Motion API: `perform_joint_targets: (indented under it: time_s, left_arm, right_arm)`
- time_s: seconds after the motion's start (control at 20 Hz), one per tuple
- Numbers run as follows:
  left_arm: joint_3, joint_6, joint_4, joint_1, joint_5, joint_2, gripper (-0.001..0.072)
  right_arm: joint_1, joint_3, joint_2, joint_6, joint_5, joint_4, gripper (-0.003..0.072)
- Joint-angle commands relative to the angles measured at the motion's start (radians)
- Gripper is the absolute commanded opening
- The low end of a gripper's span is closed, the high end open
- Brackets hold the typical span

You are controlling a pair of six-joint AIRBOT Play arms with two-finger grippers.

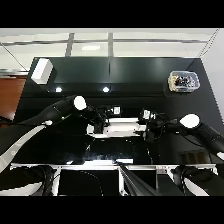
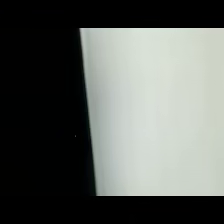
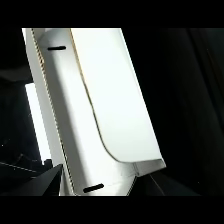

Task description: Fold the box and place the chain.

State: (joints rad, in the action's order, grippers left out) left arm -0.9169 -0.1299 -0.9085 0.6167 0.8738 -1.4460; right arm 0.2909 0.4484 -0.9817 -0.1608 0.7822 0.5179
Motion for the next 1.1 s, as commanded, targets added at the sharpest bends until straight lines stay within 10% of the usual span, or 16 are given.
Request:
perform_joint_targets:
  time_s: [0.0,1.05]
  left_arm:
    - [-0.001,0.000,0.000,0.000,-0.001,0.001,0.0024]
    - [-0.001,-0.001,0.000,0.000,-0.002,0.001,0.0024]
  right_arm:
    - [0.000,0.000,-0.013,-0.042,0.028,-0.031,0.0603]
    - [0.075,-0.051,-0.090,0.050,-0.018,0.022,0.0603]
